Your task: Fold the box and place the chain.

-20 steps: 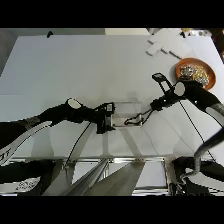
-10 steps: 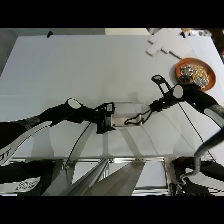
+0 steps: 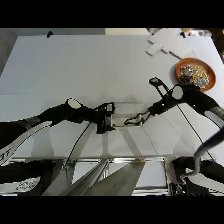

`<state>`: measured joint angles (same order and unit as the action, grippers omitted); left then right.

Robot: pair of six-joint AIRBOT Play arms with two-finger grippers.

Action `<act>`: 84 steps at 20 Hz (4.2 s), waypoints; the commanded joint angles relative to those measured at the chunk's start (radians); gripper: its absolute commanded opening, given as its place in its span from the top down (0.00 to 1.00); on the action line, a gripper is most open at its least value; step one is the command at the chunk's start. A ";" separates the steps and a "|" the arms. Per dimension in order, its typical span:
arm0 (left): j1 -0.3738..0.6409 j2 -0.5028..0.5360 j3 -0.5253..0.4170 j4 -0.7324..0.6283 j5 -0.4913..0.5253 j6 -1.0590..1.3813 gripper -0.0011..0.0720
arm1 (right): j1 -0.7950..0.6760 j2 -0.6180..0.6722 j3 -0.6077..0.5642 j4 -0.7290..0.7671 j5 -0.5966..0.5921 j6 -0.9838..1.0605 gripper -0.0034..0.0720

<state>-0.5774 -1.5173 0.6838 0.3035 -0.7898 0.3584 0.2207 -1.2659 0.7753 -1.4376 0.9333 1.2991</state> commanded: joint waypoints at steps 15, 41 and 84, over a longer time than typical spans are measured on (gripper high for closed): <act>0.000 0.001 0.000 0.000 0.000 0.000 0.80 | 0.013 0.570 0.001 0.781 0.203 -0.388 0.93; 0.000 0.001 0.000 0.000 0.000 0.000 0.80 | 0.248 0.223 0.017 0.463 0.052 -0.380 0.65; 0.000 0.001 0.000 0.000 0.000 0.000 0.80 | 0.021 0.167 -0.351 0.653 -0.111 -1.483 0.93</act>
<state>-0.5774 -1.5173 0.6838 0.3035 -0.7898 0.3588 0.2371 -1.0985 0.4248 -0.7799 0.8177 -0.1844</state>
